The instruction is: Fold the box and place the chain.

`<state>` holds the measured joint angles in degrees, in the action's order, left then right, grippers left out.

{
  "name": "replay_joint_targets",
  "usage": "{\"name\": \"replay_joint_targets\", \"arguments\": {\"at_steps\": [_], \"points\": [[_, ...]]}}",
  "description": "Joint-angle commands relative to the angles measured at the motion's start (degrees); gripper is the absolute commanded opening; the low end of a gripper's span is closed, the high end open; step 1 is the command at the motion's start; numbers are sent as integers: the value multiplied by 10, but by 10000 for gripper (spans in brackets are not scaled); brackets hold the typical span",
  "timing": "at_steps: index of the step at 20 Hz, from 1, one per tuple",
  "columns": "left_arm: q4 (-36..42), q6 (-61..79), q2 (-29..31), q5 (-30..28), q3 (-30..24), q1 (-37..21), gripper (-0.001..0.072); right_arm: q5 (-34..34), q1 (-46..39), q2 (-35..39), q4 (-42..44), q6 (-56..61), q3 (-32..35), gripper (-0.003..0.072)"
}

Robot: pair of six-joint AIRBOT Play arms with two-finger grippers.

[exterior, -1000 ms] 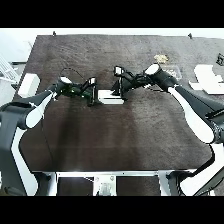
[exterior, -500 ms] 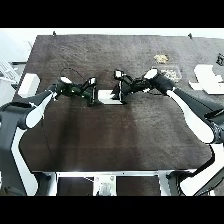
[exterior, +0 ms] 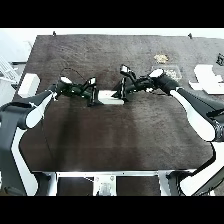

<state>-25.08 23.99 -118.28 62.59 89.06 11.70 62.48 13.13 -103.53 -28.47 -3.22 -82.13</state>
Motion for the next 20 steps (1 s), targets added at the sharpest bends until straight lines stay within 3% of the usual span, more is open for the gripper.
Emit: {"name": "replay_joint_targets", "arguments": {"at_steps": [1,3,6,12,16,20], "points": [[1,0,0,-2,0,0,287,2,-13,0,45,-4,1,231],[1,0,0,-2,0,0,287,6,-12,0,44,-3,9,18],[1,0,0,-2,0,0,287,5,-10,-3,16,8,29,10],[1,0,0,-2,0,0,287,0,13,-29,-116,114,30,9],[1,0,0,-2,0,0,287,1,13,-19,-97,122,12,8],[1,0,0,-2,0,0,288,-1,-2,55,2,102,-3,8]]}}
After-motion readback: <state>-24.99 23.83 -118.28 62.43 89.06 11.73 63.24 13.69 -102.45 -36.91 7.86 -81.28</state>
